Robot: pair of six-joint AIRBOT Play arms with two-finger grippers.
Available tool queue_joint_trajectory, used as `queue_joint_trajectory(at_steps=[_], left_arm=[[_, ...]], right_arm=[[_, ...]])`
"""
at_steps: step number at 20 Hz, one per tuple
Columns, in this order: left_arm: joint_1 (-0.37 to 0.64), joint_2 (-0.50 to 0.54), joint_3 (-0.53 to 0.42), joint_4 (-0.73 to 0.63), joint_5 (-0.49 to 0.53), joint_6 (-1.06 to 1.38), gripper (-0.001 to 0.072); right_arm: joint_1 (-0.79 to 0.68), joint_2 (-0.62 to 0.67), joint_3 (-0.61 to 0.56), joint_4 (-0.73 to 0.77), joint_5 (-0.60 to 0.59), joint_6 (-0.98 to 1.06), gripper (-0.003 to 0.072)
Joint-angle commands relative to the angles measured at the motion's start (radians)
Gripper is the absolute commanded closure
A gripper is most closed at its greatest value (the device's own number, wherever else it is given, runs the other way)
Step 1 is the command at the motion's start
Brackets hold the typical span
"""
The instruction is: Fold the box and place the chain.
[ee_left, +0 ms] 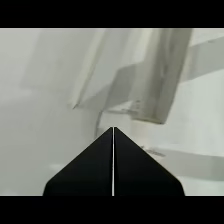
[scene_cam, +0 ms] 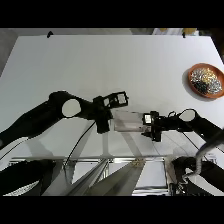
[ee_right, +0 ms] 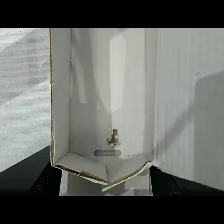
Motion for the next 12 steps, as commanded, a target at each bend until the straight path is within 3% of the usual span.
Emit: queue_joint_trajectory(at_steps=[1, 8, 12], left_arm=[[-0.029, -0.061, 0.000, -0.062, -0.016, 0.055, 0.0708], [0.062, -0.091, -0.019, 0.010, -0.054, 0.058, 0.0708], [0.108, -0.090, -0.090, 0.017, -0.122, 0.260, 0.0701]], right_arm=[[0.000, 0.001, 0.001, 0.000, 0.001, 0.000, 0.0251], [0.000, 0.001, 0.001, 0.000, 0.002, 0.000, 0.0251], [0.000, 0.001, 0.001, 0.000, 0.002, 0.000, 0.0251]])
